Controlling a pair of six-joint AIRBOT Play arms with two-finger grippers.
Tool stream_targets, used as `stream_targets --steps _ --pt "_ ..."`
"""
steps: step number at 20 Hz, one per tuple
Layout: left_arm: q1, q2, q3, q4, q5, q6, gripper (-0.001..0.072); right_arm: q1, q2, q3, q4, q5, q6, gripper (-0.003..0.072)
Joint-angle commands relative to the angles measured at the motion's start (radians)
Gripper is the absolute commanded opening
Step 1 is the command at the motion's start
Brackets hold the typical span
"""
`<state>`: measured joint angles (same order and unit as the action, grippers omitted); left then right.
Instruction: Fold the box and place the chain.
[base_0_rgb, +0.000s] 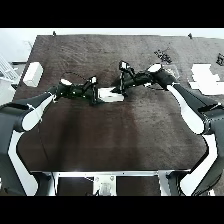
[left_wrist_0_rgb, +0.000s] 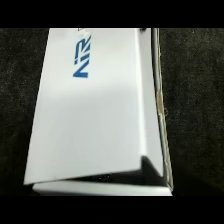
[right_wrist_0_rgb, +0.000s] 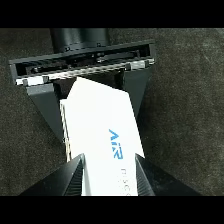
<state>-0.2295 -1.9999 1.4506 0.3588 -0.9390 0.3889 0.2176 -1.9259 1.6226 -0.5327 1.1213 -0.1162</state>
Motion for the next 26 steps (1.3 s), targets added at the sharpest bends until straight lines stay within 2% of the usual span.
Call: stream_targets --steps 1,5,9,10,11,17,18,20,22,23,26 --pt "-0.001 0.000 0.000 0.000 -0.001 0.001 0.0334 0.002 -0.003 -0.001 -0.003 -0.003 0.002 0.0350" --pt "-0.001 0.000 0.000 0.001 0.000 0.001 0.0334 0.005 -0.003 -0.034 -0.002 0.056 0.011 0.0349" --pt "-0.001 0.000 0.000 0.001 0.000 0.001 0.0334 0.005 -0.003 -0.106 0.006 0.066 0.010 0.0349" --pt "-0.001 0.000 0.000 0.001 -0.001 0.001 0.0334 0.005 -0.003 -0.120 0.015 0.066 0.009 0.0325" --pt "-0.001 0.000 0.000 0.000 0.000 0.001 0.0334 0.004 -0.003 -0.129 0.020 0.066 0.006 0.0301" --pt "-0.001 0.000 0.000 0.000 0.000 0.001 0.0334 0.000 -0.003 -0.141 0.026 0.100 0.004 0.0301" --pt "-0.001 0.000 0.000 0.001 0.000 0.001 0.0334 -0.002 -0.002 -0.141 0.028 0.111 0.004 0.0307" --pt "-0.001 0.000 0.000 0.001 0.000 0.001 0.0334 -0.009 -0.002 -0.130 0.045 0.140 0.016 0.0424" --pt "-0.001 0.000 0.000 0.001 0.000 0.001 0.0334 -0.021 -0.002 -0.106 0.094 0.167 0.019 0.0427" --pt "-0.001 0.000 0.000 0.001 0.000 0.001 0.0334 -0.029 -0.002 -0.093 0.115 0.174 0.019 0.0398" --pt "-0.001 0.000 0.000 0.001 0.000 0.001 0.0334 -0.045 -0.002 -0.080 0.158 0.177 0.030 0.0197"
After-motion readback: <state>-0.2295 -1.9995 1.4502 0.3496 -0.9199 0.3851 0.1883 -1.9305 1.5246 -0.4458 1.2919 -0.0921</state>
